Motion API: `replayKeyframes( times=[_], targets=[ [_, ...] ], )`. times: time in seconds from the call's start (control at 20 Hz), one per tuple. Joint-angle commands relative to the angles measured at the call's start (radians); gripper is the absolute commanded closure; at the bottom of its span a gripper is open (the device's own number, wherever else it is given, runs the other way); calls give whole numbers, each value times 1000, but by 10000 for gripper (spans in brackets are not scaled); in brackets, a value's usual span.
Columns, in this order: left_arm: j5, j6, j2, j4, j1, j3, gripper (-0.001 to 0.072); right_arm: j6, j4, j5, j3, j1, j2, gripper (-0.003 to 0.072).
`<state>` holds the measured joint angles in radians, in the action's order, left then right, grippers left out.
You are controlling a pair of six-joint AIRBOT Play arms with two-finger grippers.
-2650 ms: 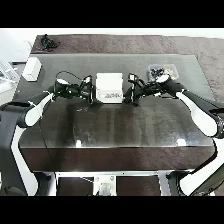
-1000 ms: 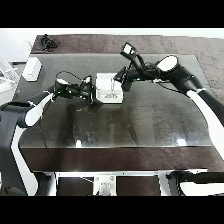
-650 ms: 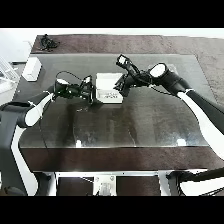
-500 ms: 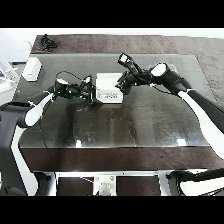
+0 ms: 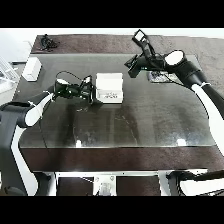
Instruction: Fold the box and place the chain.
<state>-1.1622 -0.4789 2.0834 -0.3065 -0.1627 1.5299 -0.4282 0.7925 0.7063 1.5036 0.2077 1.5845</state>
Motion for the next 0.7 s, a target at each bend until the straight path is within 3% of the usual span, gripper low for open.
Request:
replayKeyframes(
  times=[0.0,0.35,0.65],
  targets=[
    [1,0,-1,0,1,0,420,-25,-92,30,70,-54,68,685],
    [1,0,-1,0,1,0,420,-76,-132,349,319,-74,340,685],
    [1,0,-1,0,1,0,420,-96,-163,551,352,-73,396,685]
  ],
)
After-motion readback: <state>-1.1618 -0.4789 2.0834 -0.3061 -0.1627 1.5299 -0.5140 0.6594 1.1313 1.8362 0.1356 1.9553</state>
